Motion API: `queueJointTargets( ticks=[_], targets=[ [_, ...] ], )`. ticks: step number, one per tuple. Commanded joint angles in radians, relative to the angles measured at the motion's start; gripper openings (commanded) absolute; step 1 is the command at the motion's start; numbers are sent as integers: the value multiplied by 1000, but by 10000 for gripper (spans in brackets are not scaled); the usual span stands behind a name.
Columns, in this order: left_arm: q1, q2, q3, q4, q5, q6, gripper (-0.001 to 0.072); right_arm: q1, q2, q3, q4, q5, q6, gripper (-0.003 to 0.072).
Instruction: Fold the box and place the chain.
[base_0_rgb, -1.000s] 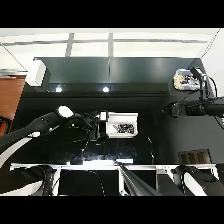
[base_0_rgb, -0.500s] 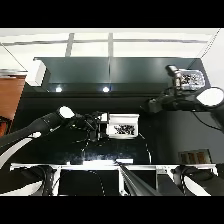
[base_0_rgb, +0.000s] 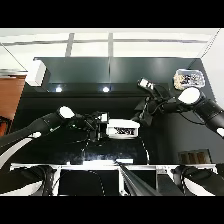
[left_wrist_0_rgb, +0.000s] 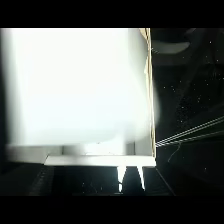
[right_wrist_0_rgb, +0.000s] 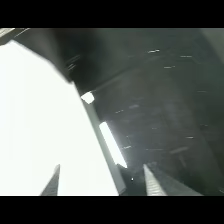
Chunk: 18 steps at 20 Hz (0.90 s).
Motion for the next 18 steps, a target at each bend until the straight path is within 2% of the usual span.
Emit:
queueJointTargets(
  ticks=[1,6,13,18],
  targets=[
    [0,-1,1,0,0,0,439,10,-3,2,-18,116,-134,545],
    [0,-1,1,0,0,0,439,30,-3,-71,-8,66,-156,546],
    [0,-1,1,0,0,0,439,58,0,-73,7,72,-157,546],
    [0,-1,1,0,0,0,439,68,0,-73,-1,14,-157,546]
  ],
)
